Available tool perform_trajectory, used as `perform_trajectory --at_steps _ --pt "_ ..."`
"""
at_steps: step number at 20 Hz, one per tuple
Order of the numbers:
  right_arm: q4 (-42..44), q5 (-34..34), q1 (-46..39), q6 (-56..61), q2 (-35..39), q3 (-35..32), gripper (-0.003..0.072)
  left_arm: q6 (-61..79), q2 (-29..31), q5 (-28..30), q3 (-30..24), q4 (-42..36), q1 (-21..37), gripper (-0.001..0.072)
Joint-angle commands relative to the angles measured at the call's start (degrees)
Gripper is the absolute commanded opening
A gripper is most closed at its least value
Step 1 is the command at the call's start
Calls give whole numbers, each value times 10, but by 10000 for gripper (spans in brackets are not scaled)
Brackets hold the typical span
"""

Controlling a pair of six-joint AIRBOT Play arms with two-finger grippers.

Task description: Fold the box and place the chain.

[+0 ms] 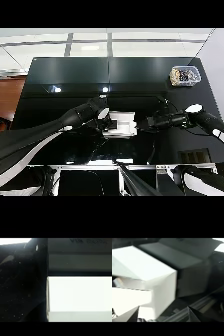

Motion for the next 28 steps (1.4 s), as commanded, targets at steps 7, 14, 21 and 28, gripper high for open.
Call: perform_trajectory --at_steps 7,14,21,28 --pt "-19 7 81 91 0 65 470 0 0 0 1 0 0 29" --pt "-125 -23 146 210 0 127 362 0 0 0 1 0 0 28" --pt "-217 -64 204 310 0 147 362 0 0 0 1 0 0 29" --pt "-305 -144 273 412 -2 148 240 0 0 0 1 0 0 29"
